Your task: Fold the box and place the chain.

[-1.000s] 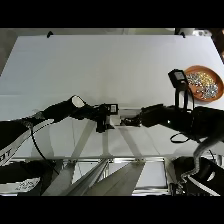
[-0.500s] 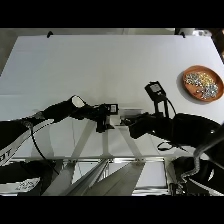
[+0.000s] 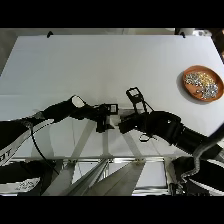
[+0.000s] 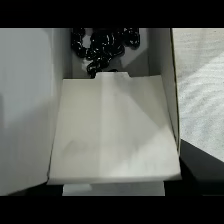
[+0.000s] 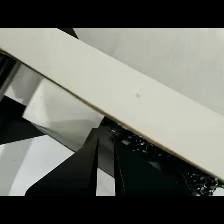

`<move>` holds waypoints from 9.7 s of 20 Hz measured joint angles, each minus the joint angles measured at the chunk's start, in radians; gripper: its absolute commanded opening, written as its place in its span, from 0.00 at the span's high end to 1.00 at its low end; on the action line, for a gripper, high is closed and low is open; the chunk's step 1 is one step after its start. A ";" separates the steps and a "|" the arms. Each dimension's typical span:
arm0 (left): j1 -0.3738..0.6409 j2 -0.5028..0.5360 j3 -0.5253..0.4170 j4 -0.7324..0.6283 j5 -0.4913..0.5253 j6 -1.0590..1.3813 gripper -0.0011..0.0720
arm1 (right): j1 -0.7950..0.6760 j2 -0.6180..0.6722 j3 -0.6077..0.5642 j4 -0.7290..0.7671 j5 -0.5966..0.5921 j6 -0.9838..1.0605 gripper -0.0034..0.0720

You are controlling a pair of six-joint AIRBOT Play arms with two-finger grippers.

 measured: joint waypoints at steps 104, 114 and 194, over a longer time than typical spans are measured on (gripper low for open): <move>0.000 0.000 0.000 0.000 0.000 0.000 0.46 | -0.575 0.602 0.000 0.724 0.297 -1.472 0.94; 0.000 0.000 0.000 0.000 0.000 0.000 0.46 | -0.459 0.177 -0.001 0.825 0.189 -1.429 0.94; 0.000 0.000 0.000 0.000 0.000 0.000 0.46 | -0.594 0.420 -0.144 0.837 0.263 -1.357 0.94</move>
